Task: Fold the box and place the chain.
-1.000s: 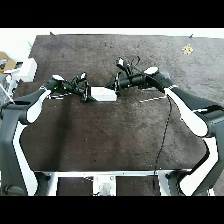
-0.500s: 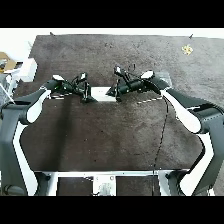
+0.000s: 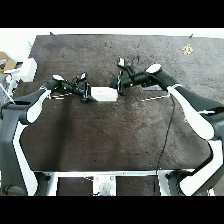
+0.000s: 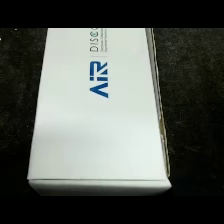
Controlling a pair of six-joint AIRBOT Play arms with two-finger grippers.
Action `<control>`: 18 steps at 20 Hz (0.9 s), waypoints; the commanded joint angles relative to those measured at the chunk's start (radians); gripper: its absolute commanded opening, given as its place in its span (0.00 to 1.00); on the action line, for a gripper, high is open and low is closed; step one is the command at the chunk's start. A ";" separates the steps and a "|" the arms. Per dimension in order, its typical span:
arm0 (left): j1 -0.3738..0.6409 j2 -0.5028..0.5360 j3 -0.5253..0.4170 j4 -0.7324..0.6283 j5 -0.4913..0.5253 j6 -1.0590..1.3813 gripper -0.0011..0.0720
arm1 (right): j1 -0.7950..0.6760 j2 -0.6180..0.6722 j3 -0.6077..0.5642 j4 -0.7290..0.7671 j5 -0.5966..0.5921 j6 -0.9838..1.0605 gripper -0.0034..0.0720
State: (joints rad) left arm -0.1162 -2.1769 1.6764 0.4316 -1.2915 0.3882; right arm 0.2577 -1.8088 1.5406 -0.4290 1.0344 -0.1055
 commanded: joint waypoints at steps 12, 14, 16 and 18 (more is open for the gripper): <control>0.001 0.000 0.000 0.002 0.001 0.005 0.64 | -0.001 0.654 -0.500 -0.069 -0.656 0.422 0.05; 0.001 0.000 0.000 0.002 0.001 0.005 0.64 | -0.002 0.790 -0.699 -0.068 -0.830 0.476 0.04; 0.001 0.000 0.000 0.002 0.001 0.005 0.63 | -0.002 0.917 -0.899 -0.066 -0.996 0.492 0.05; 0.001 0.000 0.000 0.002 0.001 0.005 0.63 | -0.001 1.029 -1.064 -0.034 -1.104 0.493 0.04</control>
